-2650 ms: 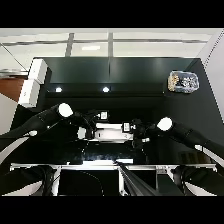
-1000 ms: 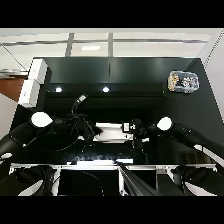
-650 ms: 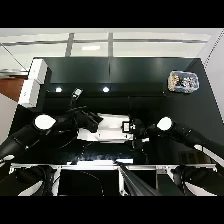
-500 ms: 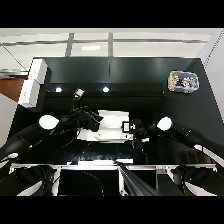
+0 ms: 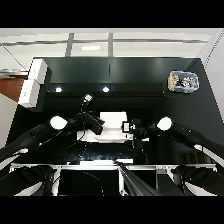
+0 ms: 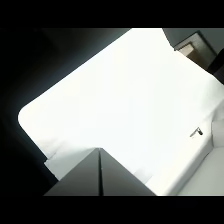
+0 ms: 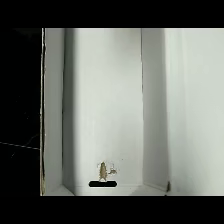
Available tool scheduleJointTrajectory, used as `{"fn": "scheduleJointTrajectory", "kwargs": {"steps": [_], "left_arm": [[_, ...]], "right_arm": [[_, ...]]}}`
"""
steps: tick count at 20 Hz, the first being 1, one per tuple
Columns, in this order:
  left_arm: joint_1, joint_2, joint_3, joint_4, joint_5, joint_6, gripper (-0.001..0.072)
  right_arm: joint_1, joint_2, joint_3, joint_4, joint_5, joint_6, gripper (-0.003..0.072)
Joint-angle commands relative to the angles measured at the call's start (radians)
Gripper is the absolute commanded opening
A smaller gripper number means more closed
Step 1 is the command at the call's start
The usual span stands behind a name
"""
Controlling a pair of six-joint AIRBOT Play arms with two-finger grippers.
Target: Fold the box and place the chain.
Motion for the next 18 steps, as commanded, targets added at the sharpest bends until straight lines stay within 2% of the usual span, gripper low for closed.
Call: {"fn": "scheduleJointTrajectory", "kwargs": {"steps": [1,4,6,7,9,11,12,13,14,15,18], "left_arm": [[0.034,0.032,0.003,0.008,-0.008,0.039,0.0033],[0.133,0.147,0.019,0.142,-0.096,0.037,0.0033],[0.224,0.227,0.029,0.206,-0.205,0.035,0.0033],[0.269,0.256,0.031,0.228,-0.273,0.035,0.0034],[0.360,0.285,0.043,0.329,-0.476,0.037,0.0034],[0.411,0.283,0.042,0.452,-0.664,0.131,0.0034],[0.411,0.282,0.041,0.504,-0.709,0.196,0.0042],[0.404,0.283,0.035,0.523,-0.705,0.223,0.0265],[0.394,0.282,0.029,0.520,-0.674,0.245,0.0607],[0.375,0.280,0.026,0.516,-0.635,0.304,0.0702],[0.299,0.240,0.026,0.508,-0.574,0.515,0.0701]], "right_arm": [[0.001,0.000,0.000,0.000,0.000,0.000,0.0473],[0.000,0.000,0.000,0.000,0.000,0.000,0.0473],[0.000,0.000,0.000,0.000,0.000,-0.001,0.0473],[0.000,0.000,0.000,0.000,0.000,0.000,0.0473],[0.001,0.000,0.000,0.000,0.000,0.000,0.0473],[0.000,0.000,0.000,0.000,0.000,0.000,0.0473],[0.001,0.000,0.000,0.000,0.000,0.000,0.0473],[0.000,0.000,0.000,0.000,0.000,0.000,0.0473],[0.000,0.000,0.000,0.000,0.000,0.000,0.0473],[0.000,0.000,0.000,0.000,0.000,0.000,0.0473],[0.001,0.000,0.000,0.000,0.000,0.000,0.0473]]}}
